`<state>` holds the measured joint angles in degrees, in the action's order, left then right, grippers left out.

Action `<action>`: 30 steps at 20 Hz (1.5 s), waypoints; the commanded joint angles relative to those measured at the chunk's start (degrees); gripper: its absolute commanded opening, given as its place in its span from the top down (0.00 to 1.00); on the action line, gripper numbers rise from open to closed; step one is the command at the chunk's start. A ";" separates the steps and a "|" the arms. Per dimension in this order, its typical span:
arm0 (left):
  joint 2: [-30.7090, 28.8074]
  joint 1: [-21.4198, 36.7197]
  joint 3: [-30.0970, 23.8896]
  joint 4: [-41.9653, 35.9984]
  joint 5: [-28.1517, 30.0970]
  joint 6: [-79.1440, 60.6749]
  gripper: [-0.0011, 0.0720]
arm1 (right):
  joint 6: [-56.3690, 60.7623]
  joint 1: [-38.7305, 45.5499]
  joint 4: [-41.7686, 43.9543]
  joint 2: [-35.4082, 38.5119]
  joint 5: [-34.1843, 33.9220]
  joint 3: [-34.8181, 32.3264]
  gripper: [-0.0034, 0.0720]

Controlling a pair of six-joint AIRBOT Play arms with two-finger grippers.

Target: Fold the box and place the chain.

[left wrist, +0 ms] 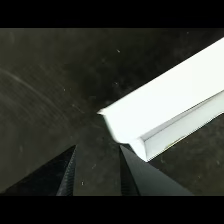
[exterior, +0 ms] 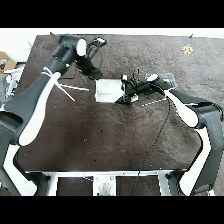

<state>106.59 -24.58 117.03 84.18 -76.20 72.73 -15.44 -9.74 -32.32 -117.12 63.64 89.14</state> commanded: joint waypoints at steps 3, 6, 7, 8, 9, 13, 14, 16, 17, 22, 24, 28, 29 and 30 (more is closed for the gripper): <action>-0.79 10.84 -3.65 -22.01 3.63 -28.65 0.58 | 0.00 0.04 0.00 0.00 0.02 0.00 0.37; -0.79 12.57 -3.74 -25.66 8.17 -26.64 0.58 | 0.00 0.04 0.00 0.00 0.02 0.00 0.37; -0.59 12.55 -3.74 -25.29 8.90 -29.81 0.53 | 0.00 0.04 0.00 0.00 0.04 0.00 0.37; -0.37 12.79 -3.85 -25.83 8.96 -33.42 0.12 | 0.00 0.04 0.00 0.00 0.00 0.00 0.37; -0.39 13.53 -4.52 -28.26 8.83 -37.66 0.04 | 0.00 0.04 0.00 0.00 0.02 0.00 0.37; -0.37 19.52 -11.13 -43.98 3.15 -59.10 0.05 | 0.00 0.04 0.00 0.00 0.02 0.00 0.37; -0.31 20.85 -14.01 -45.66 3.17 -62.84 0.05 | 0.00 0.04 0.00 0.00 0.02 0.00 0.37; 0.28 22.69 -19.65 -48.50 3.91 -71.34 0.05 | 0.00 0.04 -0.02 0.00 0.00 0.00 0.37; 1.33 23.15 -21.49 -50.62 3.37 -75.17 0.05 | 0.02 0.04 0.00 0.00 0.00 0.00 0.37; 8.74 25.09 -22.27 -62.29 -2.14 -82.99 0.05 | 0.00 0.04 0.00 0.00 0.02 0.00 0.37; 10.29 24.98 -22.34 -60.04 -1.97 -88.24 0.04 | 0.00 0.04 0.00 0.00 0.02 0.00 0.37; 11.61 23.15 -22.34 -58.60 -0.83 -94.71 0.00 | 0.00 0.04 0.00 0.00 0.00 0.00 0.37; 11.93 22.51 -22.34 -58.31 -1.40 -94.68 0.00 | 0.00 0.04 0.00 0.00 0.00 0.00 0.37; 12.57 22.05 -22.34 -58.31 -2.08 -94.71 0.00 | 0.00 0.04 0.00 0.00 0.02 0.00 0.37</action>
